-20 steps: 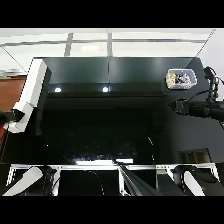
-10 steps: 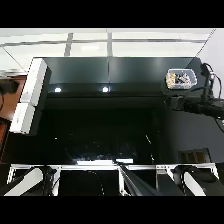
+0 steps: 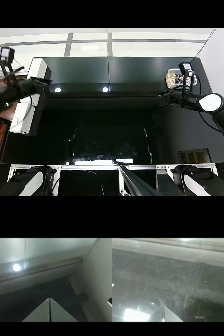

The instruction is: Fold the box and place the chain.

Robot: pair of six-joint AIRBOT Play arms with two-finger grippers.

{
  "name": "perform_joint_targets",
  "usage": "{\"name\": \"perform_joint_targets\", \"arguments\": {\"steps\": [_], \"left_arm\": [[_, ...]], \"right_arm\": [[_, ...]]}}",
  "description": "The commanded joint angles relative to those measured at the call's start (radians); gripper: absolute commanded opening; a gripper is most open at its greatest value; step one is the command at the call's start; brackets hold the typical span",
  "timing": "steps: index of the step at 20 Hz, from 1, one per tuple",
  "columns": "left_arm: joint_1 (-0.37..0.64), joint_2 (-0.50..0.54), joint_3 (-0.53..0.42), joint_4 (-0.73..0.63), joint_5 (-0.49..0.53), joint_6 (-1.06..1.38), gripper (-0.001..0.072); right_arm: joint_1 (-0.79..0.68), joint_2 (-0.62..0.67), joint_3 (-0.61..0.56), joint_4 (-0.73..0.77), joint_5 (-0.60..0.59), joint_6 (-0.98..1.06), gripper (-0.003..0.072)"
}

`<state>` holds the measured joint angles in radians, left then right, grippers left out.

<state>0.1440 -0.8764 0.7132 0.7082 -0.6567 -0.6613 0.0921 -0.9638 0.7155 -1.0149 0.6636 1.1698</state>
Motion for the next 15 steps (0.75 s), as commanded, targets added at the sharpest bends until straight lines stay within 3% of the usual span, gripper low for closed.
{"name": "perform_joint_targets", "arguments": {"steps": [1, 15], "left_arm": [[-0.038, 0.138, -0.153, -0.005, 0.134, 0.001, 0.0024], [-0.039, 0.145, -0.172, -0.010, 0.126, 0.001, 0.0024]], "right_arm": [[0.009, -0.013, 0.000, -0.036, -0.025, 0.000, 0.0019], [0.009, -0.013, 0.000, -0.035, -0.024, 0.000, 0.0019]]}}
